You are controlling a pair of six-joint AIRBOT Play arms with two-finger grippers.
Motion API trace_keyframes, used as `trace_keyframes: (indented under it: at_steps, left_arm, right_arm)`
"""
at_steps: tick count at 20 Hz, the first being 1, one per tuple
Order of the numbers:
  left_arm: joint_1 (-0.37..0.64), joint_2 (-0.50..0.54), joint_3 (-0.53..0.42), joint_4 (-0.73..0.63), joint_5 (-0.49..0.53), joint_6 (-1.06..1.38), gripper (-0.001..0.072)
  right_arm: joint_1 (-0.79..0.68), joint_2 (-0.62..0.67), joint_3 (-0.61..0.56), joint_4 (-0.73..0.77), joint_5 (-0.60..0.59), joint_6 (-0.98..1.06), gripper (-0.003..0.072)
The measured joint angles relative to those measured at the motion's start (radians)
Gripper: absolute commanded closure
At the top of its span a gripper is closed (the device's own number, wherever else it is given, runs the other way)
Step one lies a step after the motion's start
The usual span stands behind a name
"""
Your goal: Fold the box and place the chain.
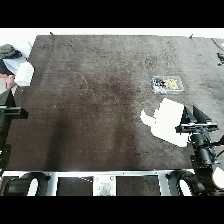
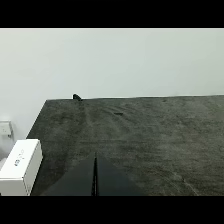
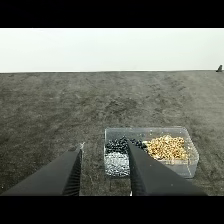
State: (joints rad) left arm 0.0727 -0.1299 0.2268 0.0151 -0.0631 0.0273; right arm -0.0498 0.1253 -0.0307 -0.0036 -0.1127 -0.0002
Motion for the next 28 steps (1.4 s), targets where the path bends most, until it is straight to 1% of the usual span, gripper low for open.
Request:
trace_keyframes:
  at_steps: [5, 7, 9, 11, 14, 15, 16, 18, 20, 21, 24, 26, 28]
  left_arm:
    - [0.0, 0.0, 0.0, 0.0, 0.0, 0.0, 0.0698]
    - [0.0, 0.0, 0.0, 0.0, 0.0, 0.0, 0.0698]
    - [0.0, 0.0, 0.0, 0.0, 0.0, 0.0, 0.0698]
    - [0.0, 0.0, 0.0, 0.0, 0.0, 0.0, 0.0698]
    - [0.0, 0.0, 0.0, 0.0, 0.0, 0.0, 0.0698]
    - [0.0, 0.0, 0.0, 0.0, 0.0, 0.0, 0.0697]
    - [0.0, 0.0, 0.0, 0.0, 0.0, 0.0, 0.0698]
    - [0.0, 0.0, 0.0, 0.0, 0.0, 0.0, 0.0698]
    - [0.0, 0.0, 0.0, 0.0, 0.0, 0.0, 0.0698]
    - [0.0, 0.0, 0.0, 0.0, 0.0, 0.0, 0.0698]
    - [0.0, 0.0, 0.0, 0.0, 0.0, 0.0, 0.0698]
    - [0.0, 0.0, 0.0, 0.0, 0.0, 0.0, 0.0698]
    - [0.0, 0.0, 0.0, 0.0, 0.0, 0.0, 0.0698]
  right_arm:
    - [0.0, 0.0, 0.014, 0.005, 0.002, 0.001, 0.035]
    - [0.0, -0.009, 0.04, 0.018, -0.008, 0.001, 0.035]
    - [0.0, -0.05, 0.084, 0.05, -0.05, 0.001, 0.0351]
    - [0.0, -0.14, 0.147, 0.08, -0.087, 0.001, 0.035]
    - [-0.014, -0.349, 0.273, 0.15, -0.123, 0.001, 0.0351]
    - [-0.031, -0.436, 0.32, 0.181, -0.119, 0.001, 0.0351]
    - [-0.058, -0.524, 0.366, 0.213, -0.09, 0.0, 0.0352]
    - [-0.136, -0.681, 0.441, 0.268, 0.018, 0.005, 0.0352]
    - [-0.24, -0.814, 0.494, 0.258, 0.186, 0.08, 0.0351]
    - [-0.297, -0.864, 0.518, 0.2, 0.285, 0.15, 0.0352]
    - [-0.489, -0.966, 0.592, -0.113, 0.602, 0.448, 0.0351]
    - [-0.616, -0.982, 0.626, -0.296, 0.763, 0.596, 0.0351]
    - [-0.746, -0.974, 0.644, -0.418, 0.892, 0.695, 0.0351]
